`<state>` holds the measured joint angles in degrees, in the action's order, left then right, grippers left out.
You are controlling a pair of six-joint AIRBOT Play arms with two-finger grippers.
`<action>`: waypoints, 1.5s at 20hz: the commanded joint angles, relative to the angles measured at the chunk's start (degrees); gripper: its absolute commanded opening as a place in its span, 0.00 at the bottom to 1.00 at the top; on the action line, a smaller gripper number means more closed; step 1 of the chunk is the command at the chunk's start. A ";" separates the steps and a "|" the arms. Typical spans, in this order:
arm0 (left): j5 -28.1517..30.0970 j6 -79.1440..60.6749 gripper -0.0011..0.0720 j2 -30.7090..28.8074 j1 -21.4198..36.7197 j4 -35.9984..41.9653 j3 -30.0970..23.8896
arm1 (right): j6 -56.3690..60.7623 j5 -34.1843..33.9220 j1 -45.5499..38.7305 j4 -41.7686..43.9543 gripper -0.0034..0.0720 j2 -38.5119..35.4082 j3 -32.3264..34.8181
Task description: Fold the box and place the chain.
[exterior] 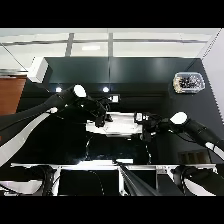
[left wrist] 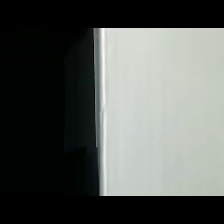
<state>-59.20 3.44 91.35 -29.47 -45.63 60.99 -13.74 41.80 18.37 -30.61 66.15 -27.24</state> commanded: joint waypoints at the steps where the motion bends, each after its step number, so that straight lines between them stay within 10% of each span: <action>1: 0.11 0.00 0.05 0.00 -0.02 0.07 -0.02 | -0.50 0.20 -0.04 0.09 0.91 1.20 0.00; 28: 0.07 0.00 0.05 0.00 0.00 0.02 -0.02 | 3.39 -3.76 2.82 -2.67 0.91 2.86 -0.17; 30: -0.04 0.04 0.05 -0.02 0.00 0.02 -0.02 | 3.39 -3.72 2.82 -2.69 0.58 2.86 -0.15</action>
<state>-59.37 3.29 91.35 -29.47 -45.58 60.99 -10.41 38.26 21.17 -33.19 68.99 -27.42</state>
